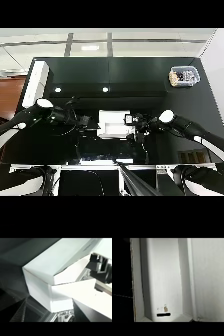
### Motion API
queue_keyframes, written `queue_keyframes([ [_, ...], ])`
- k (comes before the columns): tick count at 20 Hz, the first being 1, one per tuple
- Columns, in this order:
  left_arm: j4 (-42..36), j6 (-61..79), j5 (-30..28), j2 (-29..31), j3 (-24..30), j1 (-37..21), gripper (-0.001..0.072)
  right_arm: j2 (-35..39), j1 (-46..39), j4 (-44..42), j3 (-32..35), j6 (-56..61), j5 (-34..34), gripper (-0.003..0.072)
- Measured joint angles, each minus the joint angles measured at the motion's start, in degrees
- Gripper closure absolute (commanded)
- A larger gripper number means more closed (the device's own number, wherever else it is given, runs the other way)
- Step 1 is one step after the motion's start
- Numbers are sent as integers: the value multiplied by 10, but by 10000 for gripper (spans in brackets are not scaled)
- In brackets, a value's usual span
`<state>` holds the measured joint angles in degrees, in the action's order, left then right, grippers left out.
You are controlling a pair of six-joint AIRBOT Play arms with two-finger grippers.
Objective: Fold the box and place the chain.
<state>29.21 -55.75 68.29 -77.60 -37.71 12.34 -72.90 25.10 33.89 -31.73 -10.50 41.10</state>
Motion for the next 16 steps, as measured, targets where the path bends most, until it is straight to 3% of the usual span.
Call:
queue_keyframes([
  [4, 81, -109, -22, 0, -45, 65, 86, 0, 0, 0, 0, 0, 0, 494],
  [7, 132, -182, -36, 0, -71, 100, 221, 0, 0, 0, 0, 0, 0, 494],
  [16, 178, -285, -47, 0, -115, 138, 222, 0, 0, 0, 0, 0, 0, 494],
])
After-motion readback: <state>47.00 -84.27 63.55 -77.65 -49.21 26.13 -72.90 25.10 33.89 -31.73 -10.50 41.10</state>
